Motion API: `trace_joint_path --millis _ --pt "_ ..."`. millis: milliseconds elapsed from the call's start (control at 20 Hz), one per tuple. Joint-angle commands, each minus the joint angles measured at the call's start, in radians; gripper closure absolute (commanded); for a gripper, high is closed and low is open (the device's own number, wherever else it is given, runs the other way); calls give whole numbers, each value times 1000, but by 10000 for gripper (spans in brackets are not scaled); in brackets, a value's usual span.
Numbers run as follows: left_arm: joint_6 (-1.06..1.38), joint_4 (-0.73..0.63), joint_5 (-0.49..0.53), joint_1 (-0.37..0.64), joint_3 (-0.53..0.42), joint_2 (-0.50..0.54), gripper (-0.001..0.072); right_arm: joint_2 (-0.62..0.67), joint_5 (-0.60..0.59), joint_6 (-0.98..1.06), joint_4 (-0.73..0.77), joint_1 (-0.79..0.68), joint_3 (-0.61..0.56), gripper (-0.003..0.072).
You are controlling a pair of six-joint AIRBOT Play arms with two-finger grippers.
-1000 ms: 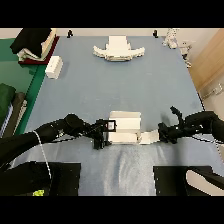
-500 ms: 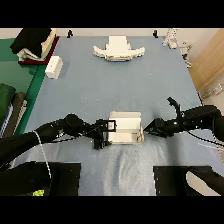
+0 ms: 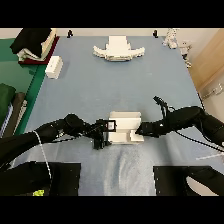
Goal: Fold the box.
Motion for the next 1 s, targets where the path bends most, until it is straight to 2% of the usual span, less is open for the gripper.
trace_joint_path --millis 0,100,150,300,550,750,950 --pt "0 0 0 0 0 0 249 1 62 320 -284 158 62 246" --pt "0 0 0 0 0 0 249 -2 61 481 -410 245 93 255" --pt "0 0 0 0 0 0 249 -13 58 549 -462 286 110 283" --pt "0 0 0 0 0 0 249 -79 28 681 -552 381 168 283" --pt "0 0 0 0 0 0 249 -242 -152 901 -736 523 304 283" --pt "0 0 0 0 0 0 249 -325 -169 976 -767 566 372 283" --pt "0 0 0 0 0 0 249 -349 -182 1011 -767 566 381 283"
